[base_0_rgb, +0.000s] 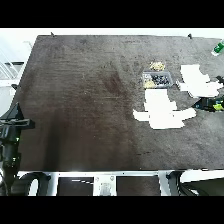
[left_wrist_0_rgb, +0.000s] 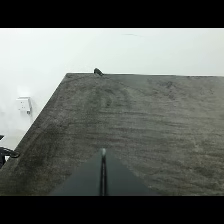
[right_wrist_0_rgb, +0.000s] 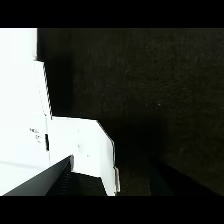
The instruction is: Fold the box and place the chain.
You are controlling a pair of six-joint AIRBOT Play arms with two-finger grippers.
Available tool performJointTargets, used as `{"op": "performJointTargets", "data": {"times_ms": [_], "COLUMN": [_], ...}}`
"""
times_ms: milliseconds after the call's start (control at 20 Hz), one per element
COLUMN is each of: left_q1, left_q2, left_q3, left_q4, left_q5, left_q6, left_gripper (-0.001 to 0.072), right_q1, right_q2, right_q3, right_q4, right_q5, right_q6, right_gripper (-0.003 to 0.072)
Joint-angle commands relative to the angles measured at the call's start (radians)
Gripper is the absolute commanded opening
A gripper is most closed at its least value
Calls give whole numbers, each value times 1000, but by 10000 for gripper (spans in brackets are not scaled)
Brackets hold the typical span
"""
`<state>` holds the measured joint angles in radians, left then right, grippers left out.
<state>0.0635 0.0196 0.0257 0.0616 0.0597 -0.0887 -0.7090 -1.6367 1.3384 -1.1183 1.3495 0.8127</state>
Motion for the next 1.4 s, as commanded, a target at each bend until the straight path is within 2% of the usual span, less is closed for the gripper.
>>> {"op": "performJointTargets", "data": {"times_ms": [0, 350, 500, 650, 750, 800, 850, 1000, 1200, 1350], "left_q1": [0, 0, 0, 0, 0, 0, 0, 0, 0, 0], "left_q2": [0, 0, 0, 0, 0, 0, 0, 0, 0, 0], "left_q3": [0, 0, 0, 0, 0, 0, 0, 0, 0, 0], "left_q4": [0, 0, 0, 0, 0, 0, 0, 0, 0, 0], "left_q5": [0, 0, 0, 0, 0, 0, 0, 0, 0, 0], "left_q6": [0, 0, 0, 0, 0, 0, 0, 0, 0, 0], "left_gripper": [20, 20, 20, 20, 20, 20, 21, 20, 20, 20], "right_q1": [13, 28, 28, 28, 28, 28, 28, 27, 28, 50], "right_q2": [-97, -201, -220, -231, -238, -240, -240, -235, -177, -76], "right_q3": [68, 69, 69, 66, 56, 45, 42, 43, 13, -135], "right_q4": [-27, 48, 98, 97, 97, 94, 94, 98, 191, 354], "right_q5": [95, 163, 218, 256, 262, 268, 268, 299, 347, 340], "right_q6": [-10, -59, -64, -57, -56, -57, -58, -61, -57, -66], "right_gripper": [568, 563, 490, 488, 408, 400, 290, 27, 7, 7]}}
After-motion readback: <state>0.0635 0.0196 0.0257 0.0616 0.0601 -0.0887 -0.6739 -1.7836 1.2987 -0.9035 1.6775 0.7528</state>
